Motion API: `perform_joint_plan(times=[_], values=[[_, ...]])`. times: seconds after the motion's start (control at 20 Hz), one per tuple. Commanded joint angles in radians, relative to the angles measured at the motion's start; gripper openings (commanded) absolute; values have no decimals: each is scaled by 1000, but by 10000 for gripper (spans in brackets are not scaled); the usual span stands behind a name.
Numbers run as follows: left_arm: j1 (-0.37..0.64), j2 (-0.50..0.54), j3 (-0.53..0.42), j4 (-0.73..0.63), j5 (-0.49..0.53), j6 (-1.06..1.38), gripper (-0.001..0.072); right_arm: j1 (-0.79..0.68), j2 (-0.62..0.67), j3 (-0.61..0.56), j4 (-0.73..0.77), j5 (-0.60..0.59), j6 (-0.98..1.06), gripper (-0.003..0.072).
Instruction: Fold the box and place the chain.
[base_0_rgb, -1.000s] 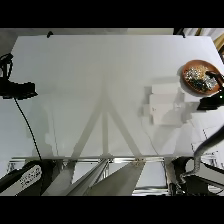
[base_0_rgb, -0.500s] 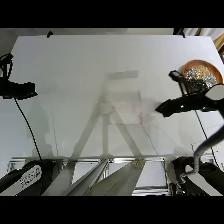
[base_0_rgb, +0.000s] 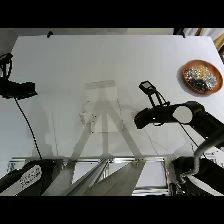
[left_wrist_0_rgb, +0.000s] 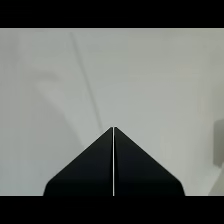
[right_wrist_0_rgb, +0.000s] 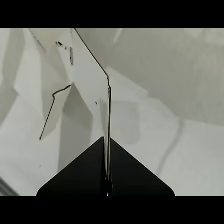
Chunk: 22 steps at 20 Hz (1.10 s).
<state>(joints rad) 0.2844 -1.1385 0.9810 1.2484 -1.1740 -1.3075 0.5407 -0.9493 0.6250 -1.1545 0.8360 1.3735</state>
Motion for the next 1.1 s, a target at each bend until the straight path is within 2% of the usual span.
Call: perform_joint_plan(times=[0.0,0.2,0.25,0.3,0.35,0.45,0.55,0.8,0.9,1.05], values=[[1,1,0,-23,105,0,11,69,-7,-1,-94,-31,131,5],[0,-1,-1,-115,79,5,17,71,-30,-1,-94,-34,157,6],[-2,-5,-1,-150,66,38,110,71,-37,-1,-93,-37,157,6],[-10,-13,-1,-202,48,101,356,71,-45,-1,-93,-39,157,6],[-27,-27,-1,-274,29,175,571,71,-53,-1,-94,-42,157,6],[-85,-71,-1,-432,-19,335,576,71,-59,-1,-93,-43,157,6],[-170,-126,-1,-518,-68,492,576,71,-59,-1,-93,-43,157,6],[-365,-240,-2,-521,-69,716,576,71,-59,-1,-93,-43,157,6],[-403,-267,-2,-519,-70,768,576,71,-59,-1,-85,-43,157,6],[-406,-280,-2,-512,-72,815,577,71,-58,-1,-70,-45,157,6]])
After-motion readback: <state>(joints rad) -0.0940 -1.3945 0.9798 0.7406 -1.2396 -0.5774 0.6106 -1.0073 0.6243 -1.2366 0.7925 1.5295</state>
